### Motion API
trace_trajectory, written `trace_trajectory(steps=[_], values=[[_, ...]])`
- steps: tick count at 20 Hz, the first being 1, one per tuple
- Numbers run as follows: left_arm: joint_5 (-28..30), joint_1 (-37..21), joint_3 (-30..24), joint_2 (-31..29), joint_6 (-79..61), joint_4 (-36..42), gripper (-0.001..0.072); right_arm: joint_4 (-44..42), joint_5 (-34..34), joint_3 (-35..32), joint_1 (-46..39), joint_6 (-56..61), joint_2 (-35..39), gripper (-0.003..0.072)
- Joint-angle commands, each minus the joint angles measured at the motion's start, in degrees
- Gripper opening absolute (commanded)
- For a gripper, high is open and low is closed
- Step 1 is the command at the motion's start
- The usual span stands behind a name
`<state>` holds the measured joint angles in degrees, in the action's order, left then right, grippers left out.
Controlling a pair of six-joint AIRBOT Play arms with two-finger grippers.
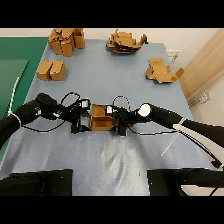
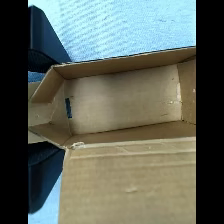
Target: Fold the box.
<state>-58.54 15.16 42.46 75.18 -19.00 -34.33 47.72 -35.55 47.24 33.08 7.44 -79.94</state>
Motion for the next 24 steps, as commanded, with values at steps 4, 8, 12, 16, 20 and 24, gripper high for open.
trace_trajectory(steps=[4, 8, 12, 16, 20, 24], values=[[2.7, 3.2, 0.0, 1.4, -0.5, 1.2, 0.0699, 0.0, -0.1, 0.0, 0.0, 0.0, 0.0, 0.0387], [4.7, 3.4, 0.0, 1.4, -0.5, 1.0, 0.0699, 0.0, -0.5, 0.0, 0.0, 0.1, 0.0, 0.0387], [5.7, 3.4, 0.0, 2.1, -0.4, 0.5, 0.0698, 0.0, -0.5, 0.0, 0.0, 0.1, 0.0, 0.0387], [5.6, 3.4, 0.0, 2.7, 0.2, 0.9, 0.0698, 0.0, -0.5, 0.0, 0.0, 0.1, 0.0, 0.0387], [5.6, 3.5, 0.0, 2.7, 0.2, 0.9, 0.0697, 0.0, -0.5, 0.0, 0.0, 0.1, 0.0, 0.0387], [5.6, 4.9, 0.0, 2.7, 0.2, 0.9, 0.0697, 0.0, -0.5, 0.0, 0.0, 0.1, 0.0, 0.0387]])
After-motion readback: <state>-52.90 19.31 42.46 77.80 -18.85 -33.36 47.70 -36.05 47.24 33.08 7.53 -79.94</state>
